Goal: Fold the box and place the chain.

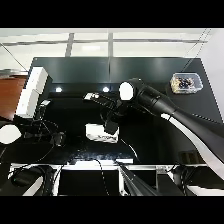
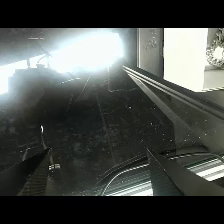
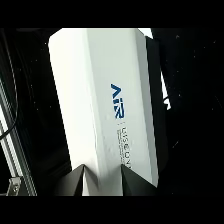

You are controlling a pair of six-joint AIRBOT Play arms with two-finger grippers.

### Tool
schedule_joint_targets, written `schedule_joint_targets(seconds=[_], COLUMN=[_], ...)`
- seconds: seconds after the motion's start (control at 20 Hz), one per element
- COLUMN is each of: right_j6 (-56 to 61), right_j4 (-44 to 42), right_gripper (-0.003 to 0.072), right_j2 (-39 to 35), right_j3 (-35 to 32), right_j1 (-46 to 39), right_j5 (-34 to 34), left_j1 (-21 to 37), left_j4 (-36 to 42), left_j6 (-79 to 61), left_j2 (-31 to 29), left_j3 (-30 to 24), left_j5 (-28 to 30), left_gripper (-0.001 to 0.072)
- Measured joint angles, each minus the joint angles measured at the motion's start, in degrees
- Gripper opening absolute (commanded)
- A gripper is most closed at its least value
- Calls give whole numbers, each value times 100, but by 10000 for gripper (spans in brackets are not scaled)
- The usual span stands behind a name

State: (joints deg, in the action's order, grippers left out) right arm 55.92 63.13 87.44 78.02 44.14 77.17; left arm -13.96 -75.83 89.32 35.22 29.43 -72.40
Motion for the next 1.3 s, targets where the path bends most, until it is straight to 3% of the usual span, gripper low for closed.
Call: schedule_joint_targets(seconds=[0.8,0.85,1.3], right_j6=[378,398,518], right_j4=[476,527,658], right_gripper=[228,122,124], right_j2=[0,0,0], right_j3=[0,0,0], right_j1=[162,166,166], right_j5=[-44,-52,-105], left_j1=[0,0,0], left_j4=[2,2,2], left_j6=[4,4,4], left_j2=[7,7,7], left_j3=[-2,-2,-2], left_j5=[35,37,42], left_gripper=[693,692,693])
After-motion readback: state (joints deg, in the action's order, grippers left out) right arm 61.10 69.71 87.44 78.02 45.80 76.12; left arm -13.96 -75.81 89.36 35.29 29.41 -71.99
